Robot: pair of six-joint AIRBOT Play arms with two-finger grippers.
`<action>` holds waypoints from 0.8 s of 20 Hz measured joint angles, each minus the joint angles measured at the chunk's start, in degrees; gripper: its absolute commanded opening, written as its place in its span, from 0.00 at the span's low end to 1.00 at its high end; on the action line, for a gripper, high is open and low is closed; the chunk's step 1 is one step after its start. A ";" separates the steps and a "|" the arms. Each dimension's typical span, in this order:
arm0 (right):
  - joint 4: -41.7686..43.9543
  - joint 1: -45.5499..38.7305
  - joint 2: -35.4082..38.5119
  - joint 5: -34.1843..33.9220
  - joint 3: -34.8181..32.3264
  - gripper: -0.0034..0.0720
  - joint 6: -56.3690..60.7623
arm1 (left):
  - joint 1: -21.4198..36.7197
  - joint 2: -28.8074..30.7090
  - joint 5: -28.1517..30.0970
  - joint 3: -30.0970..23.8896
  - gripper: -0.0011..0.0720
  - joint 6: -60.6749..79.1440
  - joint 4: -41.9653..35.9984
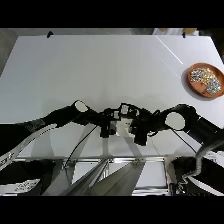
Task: Fold the box and place the chain.
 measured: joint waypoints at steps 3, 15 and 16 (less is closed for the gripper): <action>-2.97 0.57 0.15 -1.51 -0.39 0.37 0.17 | 0.00 0.00 0.00 0.00 0.36 -0.02 -0.02; -6.62 0.90 0.42 -4.46 -0.59 0.19 1.49 | 0.02 0.00 0.02 0.00 0.36 -0.20 -0.20; -6.67 0.90 0.48 -4.79 -0.61 0.19 1.51 | 0.02 0.00 0.02 0.00 0.36 -0.20 -0.20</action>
